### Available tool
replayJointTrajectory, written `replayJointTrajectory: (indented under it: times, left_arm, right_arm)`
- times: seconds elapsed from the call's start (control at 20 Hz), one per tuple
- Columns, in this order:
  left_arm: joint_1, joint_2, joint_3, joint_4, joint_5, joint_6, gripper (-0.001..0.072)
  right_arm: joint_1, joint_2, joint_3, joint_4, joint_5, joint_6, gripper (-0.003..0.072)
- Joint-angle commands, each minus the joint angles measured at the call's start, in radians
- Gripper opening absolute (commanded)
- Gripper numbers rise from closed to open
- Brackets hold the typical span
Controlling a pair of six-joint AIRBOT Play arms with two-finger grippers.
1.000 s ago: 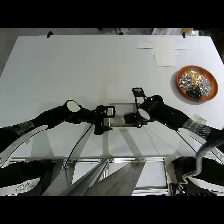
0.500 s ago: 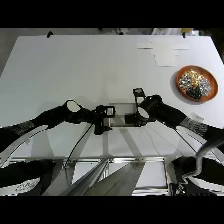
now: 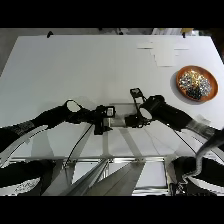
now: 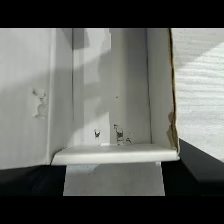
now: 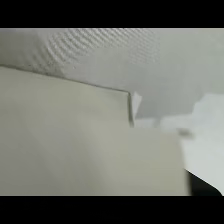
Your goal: Fold the box and place the chain.
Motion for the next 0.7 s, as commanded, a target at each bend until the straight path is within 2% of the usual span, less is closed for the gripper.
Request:
replayJointTrajectory:
  times: [0.0,0.15,0.3,0.4,0.5,0.65]
  left_arm:
    - [0.001,0.001,0.000,0.000,0.002,0.000,0.0211]
    - [0.001,0.001,0.000,0.000,0.002,0.000,0.0211]
    - [0.001,0.001,0.000,0.000,0.002,0.000,0.0211]
    - [0.001,0.001,0.000,0.000,0.002,0.000,0.0211]
    - [0.001,0.001,0.000,0.000,0.002,0.000,0.0211]
    - [0.001,0.001,0.000,0.000,0.002,0.000,0.0211]
  right_arm:
    - [-0.003,0.100,0.002,-0.007,0.073,-0.162,0.0466]
    - [-0.063,0.211,0.026,-0.006,0.169,-0.272,0.0473]
    - [-0.181,0.255,0.158,0.041,0.249,-0.381,0.0468]
    - [-0.269,0.250,0.274,0.062,0.230,-0.449,0.0459]
    - [-0.377,0.227,0.364,0.024,0.192,-0.504,0.0335]
    - [-0.587,0.154,0.420,0.013,0.142,-0.578,0.0335]
